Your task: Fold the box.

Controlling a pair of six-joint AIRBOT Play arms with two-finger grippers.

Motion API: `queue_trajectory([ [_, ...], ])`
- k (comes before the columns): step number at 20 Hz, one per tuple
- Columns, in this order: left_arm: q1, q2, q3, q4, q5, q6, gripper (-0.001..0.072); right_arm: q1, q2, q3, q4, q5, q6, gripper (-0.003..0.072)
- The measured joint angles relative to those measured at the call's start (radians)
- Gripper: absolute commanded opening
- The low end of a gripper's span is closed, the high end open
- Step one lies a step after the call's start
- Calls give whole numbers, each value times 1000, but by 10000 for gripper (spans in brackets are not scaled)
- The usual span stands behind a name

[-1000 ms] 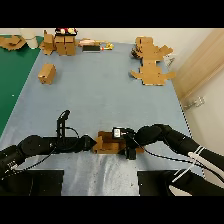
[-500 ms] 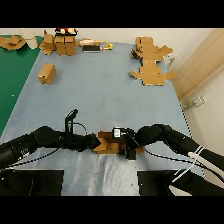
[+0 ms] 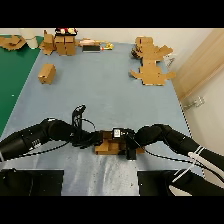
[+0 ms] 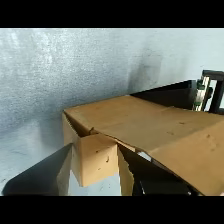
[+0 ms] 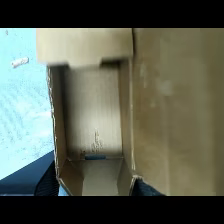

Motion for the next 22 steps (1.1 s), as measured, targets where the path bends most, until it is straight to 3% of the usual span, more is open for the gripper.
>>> queue_trajectory([
  [6, -90, -107, 106, 203, -64, -224, 429, 0, 0, 0, 0, -1, 0, 502],
  [12, -168, -131, 182, 441, -159, -461, 428, 0, 0, 0, 0, -1, 0, 501],
  [13, -178, -132, 187, 460, -164, -483, 393, 0, 0, 0, 0, -1, 0, 502],
  [22, -269, -229, 265, 527, -224, -589, 393, 0, 0, 0, 0, 0, 0, 502],
])
